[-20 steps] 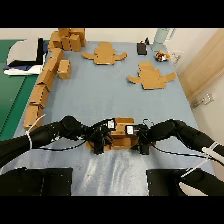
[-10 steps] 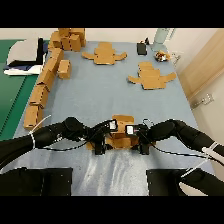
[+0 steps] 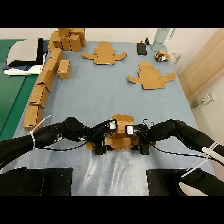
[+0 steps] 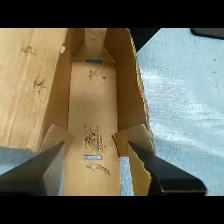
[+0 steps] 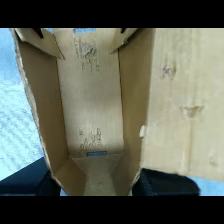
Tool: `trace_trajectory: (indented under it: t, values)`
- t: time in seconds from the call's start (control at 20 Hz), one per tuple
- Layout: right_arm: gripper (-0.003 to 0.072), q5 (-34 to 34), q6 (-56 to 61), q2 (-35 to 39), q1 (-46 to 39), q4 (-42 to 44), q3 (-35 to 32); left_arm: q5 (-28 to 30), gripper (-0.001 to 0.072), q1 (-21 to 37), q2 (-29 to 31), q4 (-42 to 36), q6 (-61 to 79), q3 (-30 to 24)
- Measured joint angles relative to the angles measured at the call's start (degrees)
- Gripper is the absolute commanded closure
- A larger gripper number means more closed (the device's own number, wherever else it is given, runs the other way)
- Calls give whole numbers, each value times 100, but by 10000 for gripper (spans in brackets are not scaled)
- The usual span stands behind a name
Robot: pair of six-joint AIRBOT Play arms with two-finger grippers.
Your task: Fold the box.
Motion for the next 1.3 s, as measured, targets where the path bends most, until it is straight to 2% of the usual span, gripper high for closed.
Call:
trace_trajectory:
  t: [0.05, 0.1, 0.25, 0.45, 0.6, 0.75, 0.85, 1.0, 1.15, 1.3]
  values:
    - [215, 0, 0, 0, 0, 0, 0, -13, 669, 7, 15, 31, -85, 0]
    - [215, 0, 0, 0, 0, 0, 0, -46, 691, 7, 61, 116, -216, -2]
    - [215, 0, 0, 0, 0, 0, 0, -98, 692, 66, 330, 739, -1132, 0]
    - [215, 0, 2, 0, 0, 0, 0, -671, 692, 269, 1080, 1996, -3268, -2]
    - [215, 0, 0, 0, 0, 0, 0, -1021, 692, 713, 1624, 3235, -5608, 0]
    - [215, 0, 0, 0, 0, 0, 0, -1547, 692, 1377, 1779, 4072, -7425, -35]
    - [215, 0, 2, 0, 0, 0, 0, -1843, 693, 1777, 1731, 4214, -8059, -92]
    - [215, 0, 0, 0, 0, 0, 0, -2083, 693, 2133, 1515, 3978, -8515, -181]
    - [215, 0, 0, 0, 0, 0, 0, -2111, 693, 2096, 1196, 3418, -8555, -260]
    - [215, 0, 2, 0, 0, 0, 0, -1797, 693, 1755, 933, 2924, -8522, -293]
